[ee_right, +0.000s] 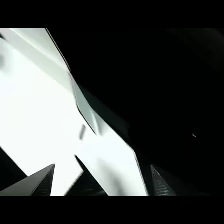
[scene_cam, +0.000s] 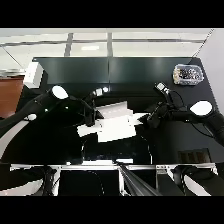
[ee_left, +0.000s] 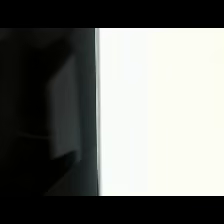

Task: Fold the box and place the chain.

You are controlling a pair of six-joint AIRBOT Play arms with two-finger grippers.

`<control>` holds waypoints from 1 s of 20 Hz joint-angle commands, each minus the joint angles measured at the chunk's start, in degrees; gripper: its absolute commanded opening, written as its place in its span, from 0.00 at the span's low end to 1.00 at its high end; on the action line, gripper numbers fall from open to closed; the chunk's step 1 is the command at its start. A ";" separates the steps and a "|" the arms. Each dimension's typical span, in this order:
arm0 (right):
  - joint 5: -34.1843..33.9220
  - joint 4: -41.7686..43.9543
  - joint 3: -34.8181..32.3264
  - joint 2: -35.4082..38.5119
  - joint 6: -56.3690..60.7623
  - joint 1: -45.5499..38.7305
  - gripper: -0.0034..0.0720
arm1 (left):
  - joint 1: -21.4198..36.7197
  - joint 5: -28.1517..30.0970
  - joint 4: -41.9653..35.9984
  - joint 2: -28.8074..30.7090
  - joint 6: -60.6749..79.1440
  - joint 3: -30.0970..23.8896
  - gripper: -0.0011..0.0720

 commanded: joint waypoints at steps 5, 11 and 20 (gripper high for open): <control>4.48 -6.43 -0.22 0.00 -16.00 2.29 0.98 | -4.72 11.54 4.63 -1.77 5.01 -1.99 0.05; -3.96 -7.80 -5.97 -0.98 -26.86 9.73 0.98 | -6.01 11.76 10.82 -1.77 5.01 -1.97 0.05; -4.42 -6.36 -8.24 -3.89 -33.24 12.00 0.98 | -6.21 11.76 10.93 -1.77 4.76 -1.97 0.05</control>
